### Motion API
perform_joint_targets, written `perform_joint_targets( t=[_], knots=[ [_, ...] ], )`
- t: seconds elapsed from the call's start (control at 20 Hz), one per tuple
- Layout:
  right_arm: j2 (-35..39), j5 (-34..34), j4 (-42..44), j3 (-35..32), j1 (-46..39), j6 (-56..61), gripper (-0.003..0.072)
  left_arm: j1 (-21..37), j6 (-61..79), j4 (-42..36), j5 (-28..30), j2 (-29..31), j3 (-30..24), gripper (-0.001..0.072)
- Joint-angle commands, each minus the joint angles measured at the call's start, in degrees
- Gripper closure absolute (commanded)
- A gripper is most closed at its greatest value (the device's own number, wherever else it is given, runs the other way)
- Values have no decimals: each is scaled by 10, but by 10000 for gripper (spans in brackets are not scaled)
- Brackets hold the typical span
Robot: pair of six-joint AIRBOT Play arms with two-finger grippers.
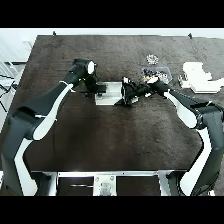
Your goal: Fold the box and place the chain.
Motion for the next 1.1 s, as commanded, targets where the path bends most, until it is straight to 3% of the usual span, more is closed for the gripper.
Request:
perform_joint_targets(
  t=[0.0,0.8,0.85,1.0,1.05],
  knots=[
    [0,0,0,0,0,0,198,-4,-18,36,-53,-25,41,291],
    [0,0,0,0,0,0,197,-20,-28,63,-44,-46,51,369],
    [0,0,0,0,0,0,198,-20,-31,65,-43,-46,51,517],
    [0,0,0,0,0,0,197,-20,-37,65,-43,-46,51,542],
    [0,0,0,0,0,0,198,-20,-37,65,-43,-46,51,659]
  ],
)
